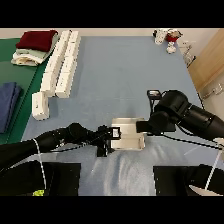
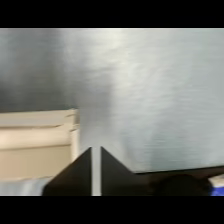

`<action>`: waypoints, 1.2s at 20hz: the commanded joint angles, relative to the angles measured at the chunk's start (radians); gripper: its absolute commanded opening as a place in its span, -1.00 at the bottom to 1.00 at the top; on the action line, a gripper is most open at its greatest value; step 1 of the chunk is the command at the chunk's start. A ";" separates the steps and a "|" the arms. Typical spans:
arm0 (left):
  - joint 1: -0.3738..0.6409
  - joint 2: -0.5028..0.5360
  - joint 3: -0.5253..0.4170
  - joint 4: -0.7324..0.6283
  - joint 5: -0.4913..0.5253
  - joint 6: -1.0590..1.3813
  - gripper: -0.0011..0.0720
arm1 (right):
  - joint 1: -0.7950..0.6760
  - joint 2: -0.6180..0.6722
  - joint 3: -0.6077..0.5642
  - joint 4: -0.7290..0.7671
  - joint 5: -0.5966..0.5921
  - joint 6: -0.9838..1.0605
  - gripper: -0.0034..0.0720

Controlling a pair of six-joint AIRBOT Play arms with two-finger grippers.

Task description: Fold the box.

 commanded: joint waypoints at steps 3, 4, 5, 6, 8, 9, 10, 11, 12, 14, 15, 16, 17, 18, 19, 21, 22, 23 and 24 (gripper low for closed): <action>0.000 0.000 0.001 0.000 0.000 0.000 -0.11 | -0.249 -0.009 -0.071 -0.043 0.034 -0.191 -0.90; 0.000 0.000 0.001 0.000 0.000 0.000 -0.11 | -0.324 -0.026 -0.089 0.011 0.109 -0.262 -0.90; 0.000 0.000 0.001 0.000 0.000 0.000 -0.11 | -0.396 -0.048 -0.101 0.092 0.181 -0.339 -0.90; 0.000 0.000 0.001 0.000 0.000 0.000 -0.11 | -0.470 -0.075 -0.108 0.211 0.251 -0.450 -0.90; 0.000 0.000 0.001 0.000 0.000 0.000 -0.11 | -0.627 -0.153 -0.107 0.596 0.352 -0.772 -0.91; 0.000 0.000 0.001 0.000 0.000 0.000 -0.11 | -0.692 -0.194 -0.106 0.787 0.352 -0.923 -0.91; 0.000 0.000 0.001 0.000 0.000 0.000 -0.11 | -0.746 -0.239 -0.103 0.957 0.324 -1.058 -0.91; 0.000 0.000 0.001 0.000 0.000 0.000 -0.11 | -0.779 -0.279 -0.100 1.068 0.275 -1.162 -0.91; 0.000 0.000 0.001 0.000 0.000 0.000 -0.11 | -0.796 -0.321 -0.091 1.135 0.208 -1.238 -0.91; 0.000 0.000 0.001 0.000 0.000 0.000 -0.11 | -0.797 -0.385 -0.078 1.160 0.087 -1.319 -0.90; 0.000 0.000 0.001 0.000 0.000 0.000 -0.11 | -0.792 -0.403 -0.079 1.160 0.047 -1.348 -0.91; 0.000 0.000 0.001 0.000 0.000 0.000 -0.11 | -0.784 -0.413 -0.079 1.159 0.021 -1.373 -0.90; 0.000 0.000 0.001 0.000 0.000 0.000 -0.11 | -0.776 -0.416 -0.079 1.157 0.009 -1.384 -0.91; 0.000 0.000 0.001 0.000 0.000 0.000 -0.11 | -0.767 -0.416 -0.080 1.154 0.003 -1.397 -0.90; 0.000 0.000 0.001 0.000 0.000 0.000 -0.11 | -0.753 -0.416 -0.080 1.152 0.002 -1.408 -0.90; 0.000 0.000 0.001 0.000 0.000 0.000 -0.11 | -0.714 -0.410 -0.090 1.147 -0.005 -1.434 -0.90; 0.000 0.000 0.001 0.000 0.000 0.000 -0.11 | -0.692 -0.400 -0.109 1.146 -0.003 -1.458 -0.91; 0.000 0.000 0.001 0.000 0.000 0.000 -0.11 | -0.668 -0.382 -0.134 1.144 0.001 -1.478 -0.90; 0.000 0.000 0.001 0.000 0.000 0.000 -0.11 | -0.648 -0.357 -0.164 1.143 0.008 -1.493 -0.90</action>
